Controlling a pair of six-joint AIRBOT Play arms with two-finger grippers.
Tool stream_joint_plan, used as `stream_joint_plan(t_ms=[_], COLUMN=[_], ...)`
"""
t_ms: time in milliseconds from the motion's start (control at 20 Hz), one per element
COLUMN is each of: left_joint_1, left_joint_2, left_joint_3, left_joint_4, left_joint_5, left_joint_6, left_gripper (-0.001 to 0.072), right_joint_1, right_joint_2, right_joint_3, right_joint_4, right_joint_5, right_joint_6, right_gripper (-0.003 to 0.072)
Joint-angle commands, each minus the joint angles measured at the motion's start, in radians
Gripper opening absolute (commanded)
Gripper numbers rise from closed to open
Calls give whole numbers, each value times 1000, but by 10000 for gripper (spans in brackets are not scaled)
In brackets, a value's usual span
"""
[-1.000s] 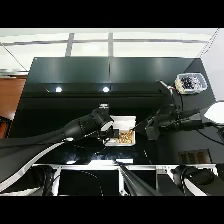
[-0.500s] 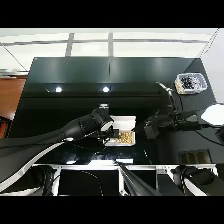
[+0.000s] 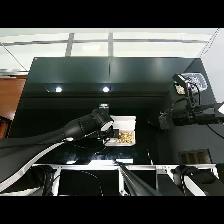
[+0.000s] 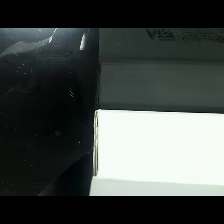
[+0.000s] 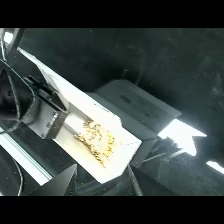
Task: Fold the box and place the chain.
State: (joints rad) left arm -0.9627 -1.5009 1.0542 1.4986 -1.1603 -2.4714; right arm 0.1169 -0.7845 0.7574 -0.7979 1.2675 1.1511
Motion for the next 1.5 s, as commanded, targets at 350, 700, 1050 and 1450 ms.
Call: stream_joint_plan(t_ms=[350, 700, 1050, 1450], left_joint_1=[-8, 97, 645, 693], left_joint_2=[128, 447, 797, 736], left_joint_3=[70, -64, -588, -768], left_joint_4=[54, 140, -443, -936], left_joint_5=[-35, -77, 312, 172], left_joint_6=[101, 227, 740, 2346], left_gripper=[575, 576, 575, 718], right_joint_1=[-17, -17, -17, -17], right_joint_2=[1, 1, 1, 1], right_joint_3=[3, 3, 3, 3], right_joint_4=[-18, -23, -23, -23], right_joint_5=[4, 4, 4, 4], right_joint_6=[-34, -28, 24, 66], right_gripper=[387, 387, 386, 387])
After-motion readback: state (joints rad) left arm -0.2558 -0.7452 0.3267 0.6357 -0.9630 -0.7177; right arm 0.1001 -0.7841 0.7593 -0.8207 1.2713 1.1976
